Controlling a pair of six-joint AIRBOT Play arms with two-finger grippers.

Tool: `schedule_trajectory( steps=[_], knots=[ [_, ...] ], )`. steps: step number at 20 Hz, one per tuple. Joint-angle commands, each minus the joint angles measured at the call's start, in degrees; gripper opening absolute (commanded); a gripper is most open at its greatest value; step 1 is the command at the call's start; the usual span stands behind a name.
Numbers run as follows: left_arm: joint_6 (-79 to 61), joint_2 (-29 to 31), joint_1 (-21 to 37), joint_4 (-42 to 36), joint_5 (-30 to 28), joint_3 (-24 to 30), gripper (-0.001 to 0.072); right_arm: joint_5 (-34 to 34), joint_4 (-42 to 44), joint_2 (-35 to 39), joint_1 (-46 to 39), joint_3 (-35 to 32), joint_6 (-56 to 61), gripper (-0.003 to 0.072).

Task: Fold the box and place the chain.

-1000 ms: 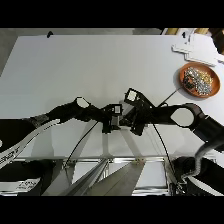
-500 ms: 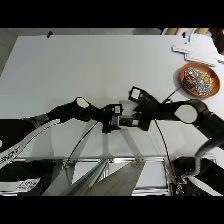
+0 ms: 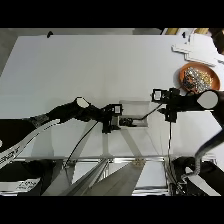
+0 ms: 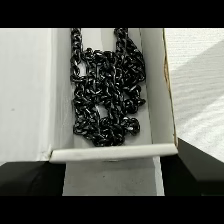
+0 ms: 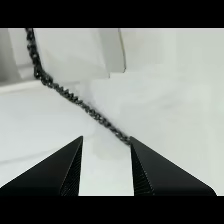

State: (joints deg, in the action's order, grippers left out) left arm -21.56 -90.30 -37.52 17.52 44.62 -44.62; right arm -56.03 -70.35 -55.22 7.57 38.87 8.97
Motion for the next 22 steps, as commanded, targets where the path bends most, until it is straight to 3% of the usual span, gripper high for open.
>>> schedule_trajectory(
  steps=[1,9,10,12,13,17,22],
  knots=[
    [0.0,0.0,0.0,0.0,0.0,0.0,0.0311,2.1,1.9,-8.3,-1.7,0.0,-5.1,0.0328],
    [0.0,0.0,0.0,0.0,0.0,0.0,0.0311,4.0,10.3,-17.5,0.2,0.0,-15.5,0.0327],
    [0.0,0.0,0.0,0.0,0.0,0.0,0.0311,4.0,10.8,-17.9,0.2,0.0,-15.4,0.0301],
    [0.0,0.0,0.0,0.0,0.0,0.0,0.0311,1.9,10.1,-17.4,0.2,0.0,-14.1,0.0076],
    [0.0,0.0,0.0,0.0,0.0,0.0,0.0311,0.7,8.3,-16.7,0.2,0.0,-11.8,0.0015],
    [0.0,0.0,0.0,0.0,0.0,0.0,0.0311,-4.6,-0.4,-10.1,0.2,0.0,6.3,0.0015],
    [0.0,0.0,0.0,0.0,0.0,0.0,0.0311,-10.8,3.1,2.2,6.4,0.0,24.2,0.0015]
  ],
)
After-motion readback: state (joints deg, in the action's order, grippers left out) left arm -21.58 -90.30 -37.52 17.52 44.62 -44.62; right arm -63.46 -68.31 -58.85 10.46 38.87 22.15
